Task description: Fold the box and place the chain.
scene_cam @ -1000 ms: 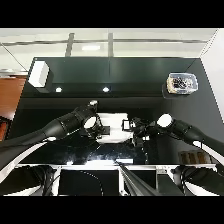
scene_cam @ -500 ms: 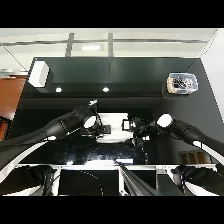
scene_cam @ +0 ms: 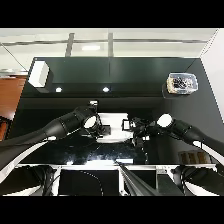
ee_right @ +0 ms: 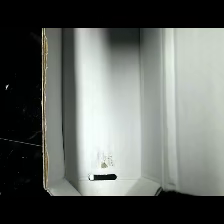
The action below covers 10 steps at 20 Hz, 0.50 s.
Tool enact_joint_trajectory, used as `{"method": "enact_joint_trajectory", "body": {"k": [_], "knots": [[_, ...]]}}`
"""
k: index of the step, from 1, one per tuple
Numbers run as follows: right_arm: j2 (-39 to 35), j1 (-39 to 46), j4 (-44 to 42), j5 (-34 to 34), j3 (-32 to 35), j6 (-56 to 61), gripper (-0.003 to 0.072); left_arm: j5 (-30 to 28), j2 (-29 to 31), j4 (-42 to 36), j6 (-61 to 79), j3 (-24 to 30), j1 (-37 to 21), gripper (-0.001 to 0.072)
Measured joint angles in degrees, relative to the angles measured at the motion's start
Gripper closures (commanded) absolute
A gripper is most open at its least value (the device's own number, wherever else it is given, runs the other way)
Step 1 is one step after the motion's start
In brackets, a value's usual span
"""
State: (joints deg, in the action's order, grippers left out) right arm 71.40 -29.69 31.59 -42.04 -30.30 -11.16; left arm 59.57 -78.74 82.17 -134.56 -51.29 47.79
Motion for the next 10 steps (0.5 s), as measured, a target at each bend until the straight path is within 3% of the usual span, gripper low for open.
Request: {"method": "enact_joint_trajectory", "body": {"k": [10], "knots": [[0.0,0.0,0.0,0.0,0.0,0.0,0.0551,4.0,-0.9,3.8,0.7,-3.5,0.3,0.0491]]}}
